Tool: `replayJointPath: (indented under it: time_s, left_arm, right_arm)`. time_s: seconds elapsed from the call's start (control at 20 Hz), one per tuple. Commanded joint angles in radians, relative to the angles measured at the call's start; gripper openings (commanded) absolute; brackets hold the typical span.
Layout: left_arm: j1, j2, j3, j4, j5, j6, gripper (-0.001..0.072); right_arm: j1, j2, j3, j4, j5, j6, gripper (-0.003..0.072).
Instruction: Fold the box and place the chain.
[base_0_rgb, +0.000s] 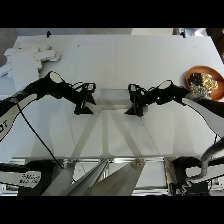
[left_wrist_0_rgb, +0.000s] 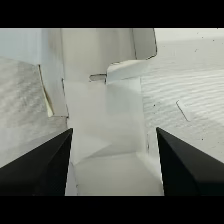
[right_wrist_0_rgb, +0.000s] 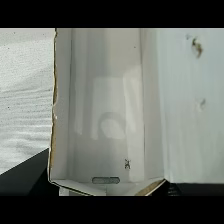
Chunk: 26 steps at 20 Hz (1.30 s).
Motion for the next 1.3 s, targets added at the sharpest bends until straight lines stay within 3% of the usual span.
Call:
replayJointPath:
  time_s: [0.0, 0.25, 0.9, 0.95, 1.0, 1.05, 1.25]
  left_arm:
    - [0.003, 0.0, 0.0, -0.016, 0.04, 0.0, 0.057]
    - [0.0, -0.001, 0.0, -0.109, 0.046, 0.042, 0.057]
    - [0.0, -0.001, 0.0, -0.11, -0.061, 0.04, 0.0566]
    - [0.0, -0.001, 0.0, -0.11, -0.054, 0.041, 0.0518]
    - [0.0, -0.001, 0.0, -0.109, -0.04, 0.042, 0.0393]
    - [0.0, -0.001, 0.0, -0.109, -0.02, 0.042, 0.0349]
    - [0.0, -0.001, 0.0, -0.11, 0.04, 0.04, 0.0363]
  right_arm:
    - [0.0, 0.0, 0.0, 0.0, 0.0, 0.0, 0.0309]
    - [0.0, 0.0, 0.0, 0.0, 0.0, 0.0, 0.0309]
    - [0.0, 0.0, 0.0, 0.0, 0.0, 0.0, 0.0309]
    - [0.0, 0.0, 0.0, 0.0, 0.0, 0.0, 0.0309]
    - [0.0, 0.0, 0.0, 0.0, 0.0, 0.0, 0.0309]
    - [0.0, 0.0, 0.0, 0.0, 0.0, 0.0, 0.0309]
    - [0.0, 0.0, 0.0, 0.0, 0.0, 0.0, 0.0309]
